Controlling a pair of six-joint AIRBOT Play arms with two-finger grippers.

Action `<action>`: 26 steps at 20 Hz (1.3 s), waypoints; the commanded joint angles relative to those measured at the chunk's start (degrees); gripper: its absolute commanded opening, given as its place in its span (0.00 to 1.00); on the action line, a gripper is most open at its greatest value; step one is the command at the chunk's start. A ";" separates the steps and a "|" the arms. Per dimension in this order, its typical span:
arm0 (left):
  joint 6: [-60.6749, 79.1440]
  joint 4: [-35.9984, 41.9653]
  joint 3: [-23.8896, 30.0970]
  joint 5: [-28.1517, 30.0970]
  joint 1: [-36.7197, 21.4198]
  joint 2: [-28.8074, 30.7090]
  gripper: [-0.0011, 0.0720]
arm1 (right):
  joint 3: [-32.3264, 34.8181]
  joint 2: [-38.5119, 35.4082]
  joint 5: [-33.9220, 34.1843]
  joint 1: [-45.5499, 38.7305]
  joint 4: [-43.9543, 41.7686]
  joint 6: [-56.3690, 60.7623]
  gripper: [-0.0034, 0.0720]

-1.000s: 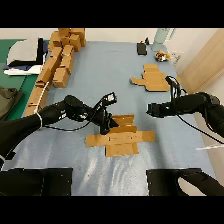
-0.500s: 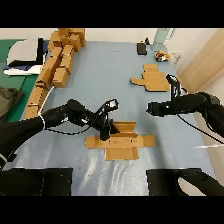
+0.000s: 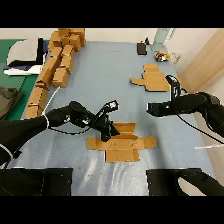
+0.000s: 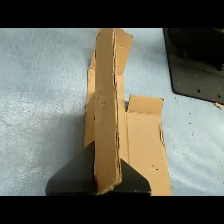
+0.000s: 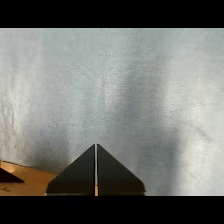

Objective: Fold the box.

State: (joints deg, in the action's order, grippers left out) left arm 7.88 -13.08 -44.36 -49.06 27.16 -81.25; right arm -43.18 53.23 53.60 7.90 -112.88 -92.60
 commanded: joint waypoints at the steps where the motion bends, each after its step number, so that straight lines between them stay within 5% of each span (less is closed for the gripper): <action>1: -0.37 -0.22 0.00 0.22 0.00 -0.11 0.03 | -0.07 -0.42 5.79 0.04 0.28 0.61 0.05; 4: -0.37 -0.22 0.00 0.22 -0.02 -0.11 0.03 | -0.07 -4.37 17.70 2.45 10.95 10.56 0.04; 7: -0.37 -0.22 0.00 0.13 0.02 -0.11 0.03 | 0.59 -11.67 26.01 13.44 17.75 18.23 0.05; 11: -0.37 -0.22 0.00 0.17 0.00 -0.11 0.03 | 6.95 -22.88 23.91 36.39 19.30 21.55 0.04; 14: -0.37 -0.22 0.00 0.17 0.00 -0.11 0.03 | 15.69 -27.91 15.34 52.33 26.62 16.31 0.06; 15: -0.37 -0.22 0.00 0.17 0.00 -0.11 0.03 | 17.94 -28.09 12.35 55.69 28.72 13.88 0.28; 16: -0.37 -0.22 0.00 0.15 0.00 -0.11 0.03 | 19.78 -27.67 9.03 58.16 31.10 11.78 0.65; 17: -0.37 -0.22 0.00 0.17 0.00 -0.11 0.03 | 21.46 -26.86 5.18 59.98 33.62 9.62 0.82; 21: -0.37 -0.22 0.00 0.17 0.00 -0.11 0.03 | 23.12 -20.06 -4.33 61.09 38.97 4.11 0.82; 26: -0.37 -0.22 0.00 0.17 0.00 -0.11 0.03 | 22.99 -12.31 -7.23 61.16 33.99 0.37 0.82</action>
State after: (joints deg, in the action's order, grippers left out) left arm 7.49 -13.28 -44.36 -48.88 27.14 -81.34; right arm -20.51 37.43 49.58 68.47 -77.06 -89.06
